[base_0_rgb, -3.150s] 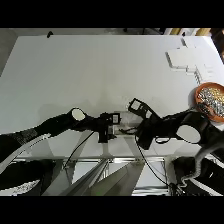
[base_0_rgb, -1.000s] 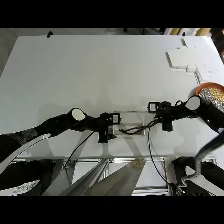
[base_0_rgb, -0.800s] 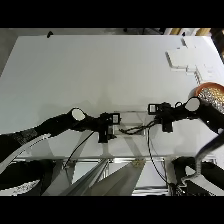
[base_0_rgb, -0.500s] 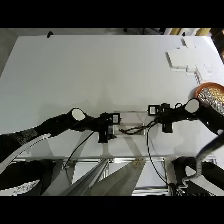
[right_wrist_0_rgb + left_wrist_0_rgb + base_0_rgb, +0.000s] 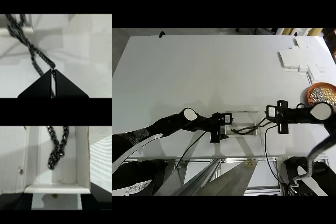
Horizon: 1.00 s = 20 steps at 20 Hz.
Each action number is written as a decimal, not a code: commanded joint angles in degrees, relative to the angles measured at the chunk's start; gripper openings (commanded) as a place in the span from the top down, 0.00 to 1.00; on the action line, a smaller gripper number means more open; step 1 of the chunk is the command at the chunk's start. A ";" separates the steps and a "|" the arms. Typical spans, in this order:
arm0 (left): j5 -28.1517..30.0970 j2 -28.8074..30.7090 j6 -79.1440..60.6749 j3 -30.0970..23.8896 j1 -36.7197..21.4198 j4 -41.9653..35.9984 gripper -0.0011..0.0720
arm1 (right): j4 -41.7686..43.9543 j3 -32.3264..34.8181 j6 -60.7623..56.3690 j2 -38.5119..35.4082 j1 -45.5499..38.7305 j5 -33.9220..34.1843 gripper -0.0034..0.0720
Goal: Fold the box and place the chain.
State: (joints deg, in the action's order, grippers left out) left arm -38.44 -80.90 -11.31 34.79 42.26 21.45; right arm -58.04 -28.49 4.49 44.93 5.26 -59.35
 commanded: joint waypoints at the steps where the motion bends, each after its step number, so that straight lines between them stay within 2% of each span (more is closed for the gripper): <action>1: 0.02 0.02 -0.02 0.07 -0.02 0.00 0.75 | 12.50 -0.02 -0.15 -9.81 2.40 -5.25 0.94; 5: 0.02 0.02 -0.02 0.07 -0.02 0.00 0.75 | 20.46 0.00 -0.50 -13.55 10.62 -3.98 0.94; 11: 0.02 0.02 -0.02 0.07 -0.02 0.00 0.75 | 21.44 0.00 -3.21 -12.55 24.96 10.23 0.94; 15: 0.02 0.02 -0.02 0.07 -0.02 0.00 0.75 | 21.05 0.00 -6.05 -5.84 30.40 15.87 0.94; 20: 0.02 0.02 -0.02 0.07 -0.02 0.00 0.75 | 20.55 0.00 -6.05 2.93 30.62 18.23 0.93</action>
